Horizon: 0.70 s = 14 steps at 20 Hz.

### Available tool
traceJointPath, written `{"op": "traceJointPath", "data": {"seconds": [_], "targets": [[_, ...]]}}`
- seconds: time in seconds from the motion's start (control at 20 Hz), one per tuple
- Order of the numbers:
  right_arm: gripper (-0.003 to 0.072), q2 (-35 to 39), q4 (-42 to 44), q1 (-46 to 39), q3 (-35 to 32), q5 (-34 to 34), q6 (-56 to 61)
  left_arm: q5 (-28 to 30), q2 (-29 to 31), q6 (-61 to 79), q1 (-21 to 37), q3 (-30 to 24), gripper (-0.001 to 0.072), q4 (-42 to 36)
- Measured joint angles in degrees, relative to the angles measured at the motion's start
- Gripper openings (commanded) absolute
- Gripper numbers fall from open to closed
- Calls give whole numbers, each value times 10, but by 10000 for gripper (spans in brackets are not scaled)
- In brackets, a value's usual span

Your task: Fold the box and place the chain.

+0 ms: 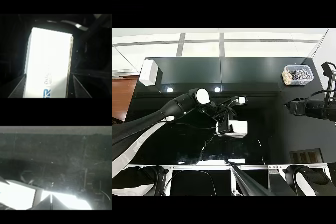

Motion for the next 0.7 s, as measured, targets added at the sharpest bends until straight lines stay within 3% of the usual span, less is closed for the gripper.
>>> {"op": "traceJointPath", "data": {"seconds": [0.3, 0.55, 0.6, 0.65, 0.7], "targets": [[11, 0, 0, 0, 0, 0, 0, 0, -2, -1, -23, 0, 713, 54], [12, 0, 0, 0, 0, 0, 0, 24, -17, -82, -62, 1, 695, 139], [12, 0, 0, 0, 0, 0, 0, 26, -20, -97, -70, 3, 666, 155], [12, 0, 0, 0, 0, 0, 0, 26, -22, -110, -76, 7, 562, 169], [11, 0, 0, 0, 0, 0, 0, 24, -24, -125, -82, 13, 393, 184]]}}
